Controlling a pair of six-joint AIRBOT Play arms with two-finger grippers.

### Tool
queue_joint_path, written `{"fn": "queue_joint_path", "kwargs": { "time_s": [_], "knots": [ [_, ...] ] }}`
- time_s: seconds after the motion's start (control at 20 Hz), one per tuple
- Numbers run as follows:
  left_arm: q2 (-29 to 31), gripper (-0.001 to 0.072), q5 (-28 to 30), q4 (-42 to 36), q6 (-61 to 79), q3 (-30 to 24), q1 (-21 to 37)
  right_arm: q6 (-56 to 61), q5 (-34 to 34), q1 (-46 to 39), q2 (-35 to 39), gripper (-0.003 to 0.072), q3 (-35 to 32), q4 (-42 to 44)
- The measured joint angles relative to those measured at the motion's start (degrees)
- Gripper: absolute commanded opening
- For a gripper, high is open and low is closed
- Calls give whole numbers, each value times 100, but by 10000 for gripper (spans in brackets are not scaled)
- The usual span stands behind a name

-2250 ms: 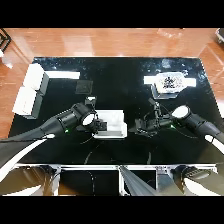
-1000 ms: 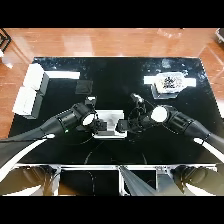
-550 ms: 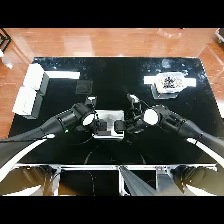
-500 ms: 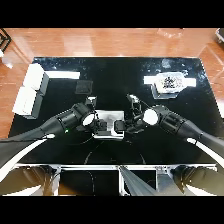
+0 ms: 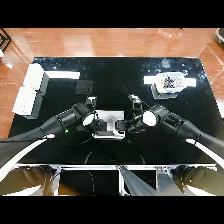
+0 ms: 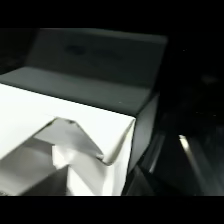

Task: Fold the box and place the chain.

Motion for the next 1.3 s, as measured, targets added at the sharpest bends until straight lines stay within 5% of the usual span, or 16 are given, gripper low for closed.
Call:
{"fn": "queue_joint_path", "kwargs": {
  "time_s": [1.3],
  "knots": [
    [0,20,11,7,4,0,0,1384,1211,599,-1045,293,1152,-1414]
  ]
}}
